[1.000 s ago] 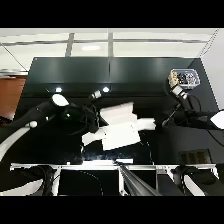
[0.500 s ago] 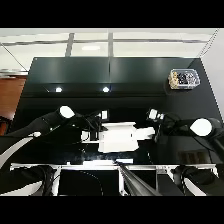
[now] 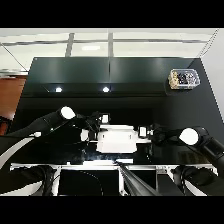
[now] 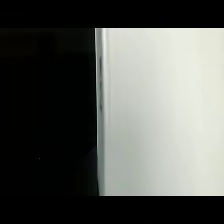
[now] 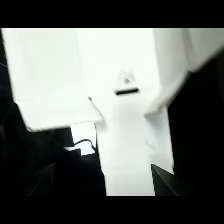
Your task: Fold the box and place the chain.
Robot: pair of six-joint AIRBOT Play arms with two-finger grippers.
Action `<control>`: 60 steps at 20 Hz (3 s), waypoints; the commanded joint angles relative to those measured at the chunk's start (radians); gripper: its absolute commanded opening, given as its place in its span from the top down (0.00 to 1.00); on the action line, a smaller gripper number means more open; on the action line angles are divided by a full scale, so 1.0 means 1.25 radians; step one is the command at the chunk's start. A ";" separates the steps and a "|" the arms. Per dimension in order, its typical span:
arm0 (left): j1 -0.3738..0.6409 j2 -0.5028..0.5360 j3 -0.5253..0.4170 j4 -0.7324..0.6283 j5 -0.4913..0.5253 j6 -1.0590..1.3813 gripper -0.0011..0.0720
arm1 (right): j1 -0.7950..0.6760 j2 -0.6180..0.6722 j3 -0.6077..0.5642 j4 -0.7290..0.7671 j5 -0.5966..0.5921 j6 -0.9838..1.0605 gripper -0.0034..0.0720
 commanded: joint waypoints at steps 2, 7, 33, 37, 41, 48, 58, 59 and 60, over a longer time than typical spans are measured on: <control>0.000 -0.001 0.000 0.006 0.003 0.001 0.95 | 0.073 -0.025 -0.016 0.052 -0.051 -0.019 0.02; 0.000 -0.001 0.000 0.006 0.002 0.001 0.95 | 0.121 -0.073 -0.016 0.121 -0.083 -0.067 0.02; 0.000 -0.001 0.000 0.006 0.002 0.001 0.95 | 0.088 -0.095 0.123 0.008 -0.139 0.102 0.02; 0.000 -0.001 0.000 0.006 0.002 0.001 0.95 | 0.088 -0.095 0.126 0.009 -0.150 0.102 0.02; 0.000 -0.001 0.000 0.006 0.002 0.001 0.95 | 0.072 -0.096 0.126 -0.012 -0.155 0.102 0.02; 0.000 -0.001 0.000 0.006 0.002 0.001 0.95 | 0.071 -0.176 0.119 0.145 -0.076 -0.092 0.02; 0.000 -0.001 0.000 0.006 0.002 0.001 0.95 | 0.029 -0.280 0.119 0.157 -0.101 -0.166 0.05; 0.000 -0.001 0.000 0.006 0.002 0.001 0.95 | 0.020 -0.280 0.119 0.170 -0.093 -0.182 0.05; 0.000 -0.001 0.000 0.006 0.002 0.001 0.95 | 0.010 -0.280 0.116 0.202 -0.086 -0.215 0.05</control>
